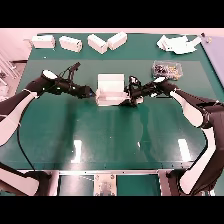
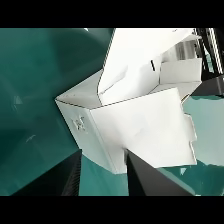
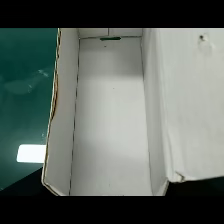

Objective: Fold the box and place the chain.

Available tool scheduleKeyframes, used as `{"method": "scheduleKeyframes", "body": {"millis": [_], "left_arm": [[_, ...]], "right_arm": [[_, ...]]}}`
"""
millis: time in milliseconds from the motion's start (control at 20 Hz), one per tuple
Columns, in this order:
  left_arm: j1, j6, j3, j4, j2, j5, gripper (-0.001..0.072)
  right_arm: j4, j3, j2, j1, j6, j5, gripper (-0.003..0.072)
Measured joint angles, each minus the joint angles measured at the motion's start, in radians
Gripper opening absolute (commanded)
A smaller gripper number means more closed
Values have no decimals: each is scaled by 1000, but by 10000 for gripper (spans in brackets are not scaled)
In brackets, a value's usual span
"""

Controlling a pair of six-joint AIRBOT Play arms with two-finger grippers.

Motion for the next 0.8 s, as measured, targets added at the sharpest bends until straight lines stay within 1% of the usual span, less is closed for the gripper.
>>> {"method": "scheduleKeyframes", "body": {"millis": [400, 600, 800], "left_arm": [[0, -66, 0, -3, 0, 0, 330], [-8, -89, 0, -16, 0, 20, 331], [-45, -98, 0, 0, 0, 60, 330]], "right_arm": [[0, 0, 0, 0, 0, 0, 581], [0, 0, 0, 0, 0, 0, 581], [0, 0, 0, 0, 0, 0, 581]]}}
